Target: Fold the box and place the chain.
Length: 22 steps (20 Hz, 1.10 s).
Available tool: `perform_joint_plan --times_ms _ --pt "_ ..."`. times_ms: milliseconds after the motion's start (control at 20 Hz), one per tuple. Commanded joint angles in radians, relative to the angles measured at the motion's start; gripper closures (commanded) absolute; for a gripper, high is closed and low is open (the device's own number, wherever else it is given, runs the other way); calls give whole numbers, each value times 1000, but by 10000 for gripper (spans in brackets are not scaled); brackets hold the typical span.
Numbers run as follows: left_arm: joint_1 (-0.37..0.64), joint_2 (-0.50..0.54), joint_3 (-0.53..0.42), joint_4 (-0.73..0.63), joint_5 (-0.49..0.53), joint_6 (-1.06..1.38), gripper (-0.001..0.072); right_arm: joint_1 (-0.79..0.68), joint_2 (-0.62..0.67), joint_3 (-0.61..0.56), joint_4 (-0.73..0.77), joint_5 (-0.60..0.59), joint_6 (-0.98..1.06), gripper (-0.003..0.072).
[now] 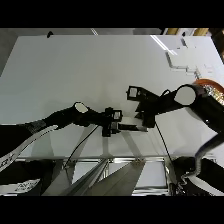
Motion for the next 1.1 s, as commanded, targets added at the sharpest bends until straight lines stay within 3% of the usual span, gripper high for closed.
perform_joint_plan --times_ms 0,450,800,1050 --pt "0 0 0 0 0 0 437 58 2 -18 -24 13 1 407" --pt "0 0 0 0 0 0 437 167 3 -25 -37 2 0 407" --pt "0 0 0 0 0 0 437 206 3 -64 -111 -111 16 390" --pt "0 1 0 0 0 0 437 206 2 -66 -133 -128 50 504"
